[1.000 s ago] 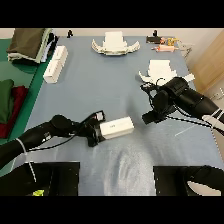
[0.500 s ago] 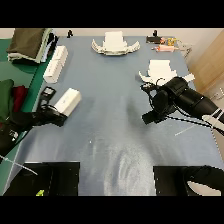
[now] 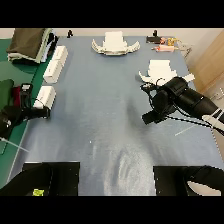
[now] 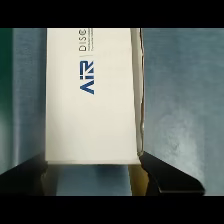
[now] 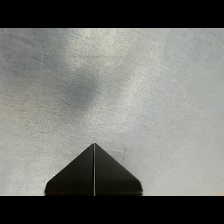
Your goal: Fold the box.
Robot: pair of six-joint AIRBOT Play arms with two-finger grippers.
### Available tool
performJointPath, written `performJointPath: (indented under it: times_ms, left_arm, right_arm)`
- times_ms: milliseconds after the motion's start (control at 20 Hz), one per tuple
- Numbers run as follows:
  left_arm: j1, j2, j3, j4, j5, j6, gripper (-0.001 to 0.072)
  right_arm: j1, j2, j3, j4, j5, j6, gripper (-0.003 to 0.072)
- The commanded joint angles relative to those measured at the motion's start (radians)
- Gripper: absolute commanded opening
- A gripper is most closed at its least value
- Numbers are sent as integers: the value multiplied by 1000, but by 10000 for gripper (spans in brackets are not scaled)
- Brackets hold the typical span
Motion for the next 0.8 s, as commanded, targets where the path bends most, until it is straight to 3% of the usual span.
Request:
performJointPath:
  times_ms: [0,350,600,750]
  left_arm:
    - [3,-183,146,-31,39,-13,522]
    - [-53,-497,496,-99,30,-13,522]
    - [-111,-651,694,-100,17,-14,522]
    - [-121,-703,765,-103,-24,-18,522]
  right_arm:
    - [0,0,1,0,0,0,3]
    - [0,0,1,0,0,0,4]
    - [0,0,1,0,0,0,4]
    - [0,0,1,0,0,0,3]
